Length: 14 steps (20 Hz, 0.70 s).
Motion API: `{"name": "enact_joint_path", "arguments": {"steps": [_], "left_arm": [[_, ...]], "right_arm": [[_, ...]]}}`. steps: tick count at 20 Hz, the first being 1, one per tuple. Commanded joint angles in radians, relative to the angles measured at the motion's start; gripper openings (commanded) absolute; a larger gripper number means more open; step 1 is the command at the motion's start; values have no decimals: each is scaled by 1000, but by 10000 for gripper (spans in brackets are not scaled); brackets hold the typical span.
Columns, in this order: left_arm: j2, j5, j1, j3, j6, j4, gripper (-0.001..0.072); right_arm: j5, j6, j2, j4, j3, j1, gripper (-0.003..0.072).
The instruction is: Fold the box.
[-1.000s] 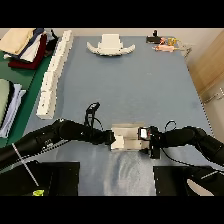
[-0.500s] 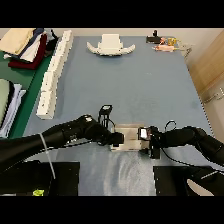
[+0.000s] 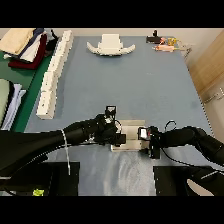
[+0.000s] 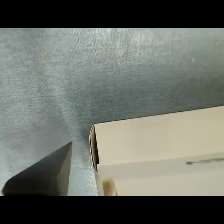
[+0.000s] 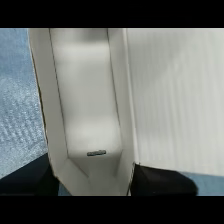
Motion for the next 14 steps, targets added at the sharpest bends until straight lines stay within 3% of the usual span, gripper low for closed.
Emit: {"name": "enact_joint_path", "arguments": {"steps": [1, 2, 3, 10, 11, 12, 13, 14], "left_arm": [[-14, -10, -5, 15, -26, 18, 370], [-14, -5, -5, 15, -29, 18, 111], [-14, 3, -5, 15, -29, 18, 16], [-15, -6, -24, 15, -72, 16, 18], [-15, -6, -29, 15, -69, 14, 104], [-15, -6, -30, 15, -70, 14, 425], [-15, -7, -30, 15, -71, 14, 574], [-15, -7, -30, 15, -71, 14, 573]], "right_arm": [[0, 0, 0, 0, 0, 0, 507], [0, 0, 0, 0, 0, 0, 507], [0, 0, 0, 0, 0, 0, 507], [0, 0, 0, 0, 0, 0, 507], [0, 0, 0, 0, 1, 0, 507], [1, 0, 0, 0, 1, 0, 507], [0, 0, 0, 0, 0, 0, 507], [0, 0, 0, 0, 1, 0, 506]]}}
